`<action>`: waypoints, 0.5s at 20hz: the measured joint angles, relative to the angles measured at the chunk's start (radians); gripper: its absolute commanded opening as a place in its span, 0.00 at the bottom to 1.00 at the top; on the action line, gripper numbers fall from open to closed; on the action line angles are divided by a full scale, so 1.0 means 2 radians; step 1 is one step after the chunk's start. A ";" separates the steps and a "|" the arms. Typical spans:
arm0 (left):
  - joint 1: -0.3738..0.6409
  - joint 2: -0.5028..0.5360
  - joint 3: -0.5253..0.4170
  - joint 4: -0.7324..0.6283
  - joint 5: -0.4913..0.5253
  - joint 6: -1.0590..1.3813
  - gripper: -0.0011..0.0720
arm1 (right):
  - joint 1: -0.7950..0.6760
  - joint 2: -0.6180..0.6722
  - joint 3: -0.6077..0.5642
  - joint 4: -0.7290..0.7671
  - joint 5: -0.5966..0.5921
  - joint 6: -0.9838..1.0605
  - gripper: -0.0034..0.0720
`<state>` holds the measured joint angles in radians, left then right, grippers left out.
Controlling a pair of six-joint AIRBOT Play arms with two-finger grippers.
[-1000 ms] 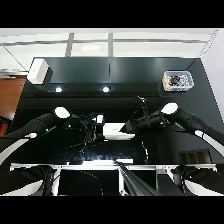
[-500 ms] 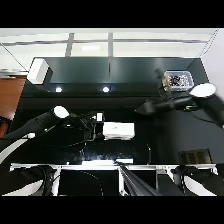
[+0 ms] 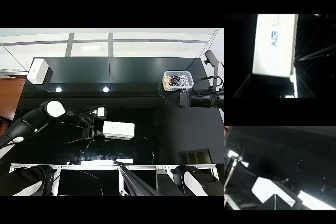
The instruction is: Fold the box and place the chain.
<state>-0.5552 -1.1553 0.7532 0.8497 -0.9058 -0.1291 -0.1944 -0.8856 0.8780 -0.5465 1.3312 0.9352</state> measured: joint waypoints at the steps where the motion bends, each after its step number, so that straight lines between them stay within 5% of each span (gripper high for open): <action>1: -0.013 -0.010 0.013 0.003 -0.001 -0.005 0.99 | -0.002 0.002 0.000 0.000 -0.001 0.000 0.06; 10: -0.069 -0.112 0.086 -0.011 0.025 -0.029 0.99 | -0.007 0.005 0.000 -0.004 -0.004 0.008 0.06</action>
<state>-0.6933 -1.3792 0.9260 0.8268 -0.8558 -0.1879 -0.2081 -0.8749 0.8787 -0.5541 1.3239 0.9512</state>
